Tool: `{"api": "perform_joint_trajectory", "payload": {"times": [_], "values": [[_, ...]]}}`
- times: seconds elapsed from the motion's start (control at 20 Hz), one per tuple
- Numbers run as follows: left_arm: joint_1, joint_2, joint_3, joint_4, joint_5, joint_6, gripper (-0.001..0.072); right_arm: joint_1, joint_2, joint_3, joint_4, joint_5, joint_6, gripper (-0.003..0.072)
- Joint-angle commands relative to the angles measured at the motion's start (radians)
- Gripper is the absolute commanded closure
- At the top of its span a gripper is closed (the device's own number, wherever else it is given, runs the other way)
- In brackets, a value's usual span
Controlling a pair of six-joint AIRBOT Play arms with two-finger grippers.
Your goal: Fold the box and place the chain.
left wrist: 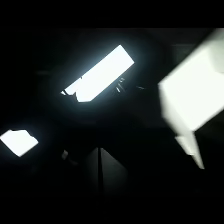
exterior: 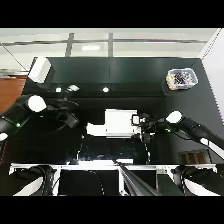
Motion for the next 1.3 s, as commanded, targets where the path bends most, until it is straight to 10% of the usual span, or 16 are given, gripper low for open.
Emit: {"api": "perform_joint_trajectory", "payload": {"times": [0.0,0.3,0.95,1.1,1.25], "values": [[0.160,-0.026,-0.057,-0.109,-0.077,-0.264,0.0680,0.001,0.000,0.000,0.000,0.000,0.000,0.0270],[0.114,-0.213,-0.109,-0.452,-0.075,-0.225,0.0683,0.001,0.000,0.000,0.000,0.000,0.012,0.0270],[-0.024,-0.306,-0.086,-0.737,-0.038,0.115,0.0667,0.001,0.000,0.000,-0.002,0.000,0.019,0.0270],[0.006,-0.305,-0.039,-0.697,-0.117,0.118,0.0136,0.001,0.000,0.000,-0.002,0.000,0.019,0.0270],[0.029,-0.305,0.001,-0.697,-0.188,0.118,0.0017,0.001,0.000,0.000,-0.002,0.001,0.019,0.0270]]}}
